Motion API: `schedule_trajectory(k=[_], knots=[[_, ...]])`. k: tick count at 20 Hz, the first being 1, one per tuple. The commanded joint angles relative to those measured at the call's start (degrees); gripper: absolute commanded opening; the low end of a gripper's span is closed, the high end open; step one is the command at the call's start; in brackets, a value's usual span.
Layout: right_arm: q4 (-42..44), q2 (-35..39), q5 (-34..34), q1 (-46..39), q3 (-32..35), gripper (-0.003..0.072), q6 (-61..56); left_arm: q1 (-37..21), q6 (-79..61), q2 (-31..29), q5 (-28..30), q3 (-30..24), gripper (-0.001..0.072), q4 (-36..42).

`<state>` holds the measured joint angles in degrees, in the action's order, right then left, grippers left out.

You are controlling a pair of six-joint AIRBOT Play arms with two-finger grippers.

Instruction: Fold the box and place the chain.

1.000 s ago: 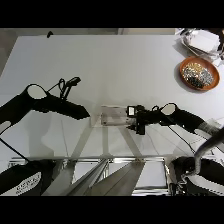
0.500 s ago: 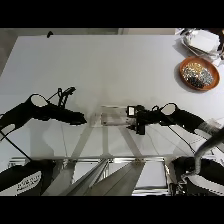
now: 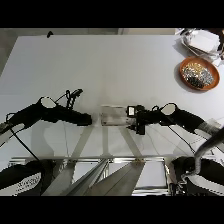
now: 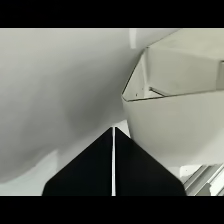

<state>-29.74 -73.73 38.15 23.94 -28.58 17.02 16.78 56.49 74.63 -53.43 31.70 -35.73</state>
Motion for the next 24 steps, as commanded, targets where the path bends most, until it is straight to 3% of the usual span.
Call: schedule_trajectory(k=[1, 2, 4, 22, 24], knots=[[0.02, 0.04, 0.0, -0.02, 0.02, 0.0401, -0.02, 1.31, -3.8, -1.51, 0.07, -0.02, 0.0043, 4.96], [0.02, 0.04, 0.0, -0.02, 0.02, 0.0401, -0.02, 1.31, -3.8, -2.4, -0.13, -0.02, 0.0064, 5.64], [0.02, 0.04, 0.02, -0.02, 0.02, 0.0401, -0.02, 1.31, -3.8, -3.8, -0.42, -0.02, 0.0283, 7.08], [0.02, 0.04, 0.02, -0.02, 0.02, 0.0401, -0.02, 3.21, -5.66, -4.11, -0.31, -0.02, 0.0281, 10.45], [0.02, 0.04, 0.04, -0.02, 0.02, 0.0401, -0.02, 4.46, -5.42, -4.09, 0.48, 0.0, 0.0357, 10.4]])
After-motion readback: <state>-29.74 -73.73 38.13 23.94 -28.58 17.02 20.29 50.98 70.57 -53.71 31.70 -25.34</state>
